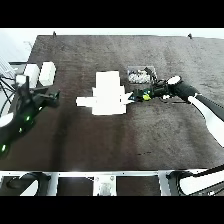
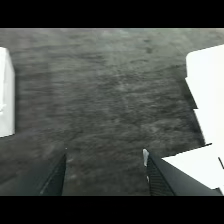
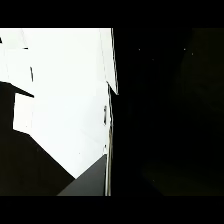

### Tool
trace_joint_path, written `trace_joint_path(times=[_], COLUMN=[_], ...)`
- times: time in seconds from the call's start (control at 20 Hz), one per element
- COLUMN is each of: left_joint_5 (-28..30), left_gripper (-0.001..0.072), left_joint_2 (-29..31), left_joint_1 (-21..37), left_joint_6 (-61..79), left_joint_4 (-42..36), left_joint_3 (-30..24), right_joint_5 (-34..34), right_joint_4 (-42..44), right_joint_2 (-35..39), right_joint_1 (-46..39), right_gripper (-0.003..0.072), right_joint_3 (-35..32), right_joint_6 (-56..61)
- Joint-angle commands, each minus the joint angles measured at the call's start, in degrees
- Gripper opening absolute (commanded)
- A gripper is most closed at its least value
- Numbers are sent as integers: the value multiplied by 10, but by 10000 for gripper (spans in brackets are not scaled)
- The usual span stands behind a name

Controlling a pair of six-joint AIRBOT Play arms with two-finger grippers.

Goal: Fold the box and place the chain.

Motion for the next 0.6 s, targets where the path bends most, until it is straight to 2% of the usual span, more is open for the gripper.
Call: trace_joint_path(times=[0.0,0.1,0.2,0.3,0.45,0.55], left_joint_5=[-93,-152,-252,-347,-481,-545], left_gripper=[583,582,583,583,582,582], left_joint_2=[-189,-275,-355,-416,-488,-534], left_joint_1=[1,1,1,1,0,-2], left_joint_6=[-51,-179,-332,-432,-552,-582], left_joint_4=[17,121,286,390,482,514], left_joint_3=[125,204,307,406,547,631], right_joint_5=[-12,-16,-26,-34,-55,-58], right_joint_4=[6,8,8,8,8,9], right_joint_2=[1,1,1,1,1,1], right_joint_1=[8,8,8,8,8,8], right_gripper=[12,12,12,12,13,12], right_joint_3=[-2,-6,-14,-17,-30,-32], right_joint_6=[2,2,2,-1,-5,-17])
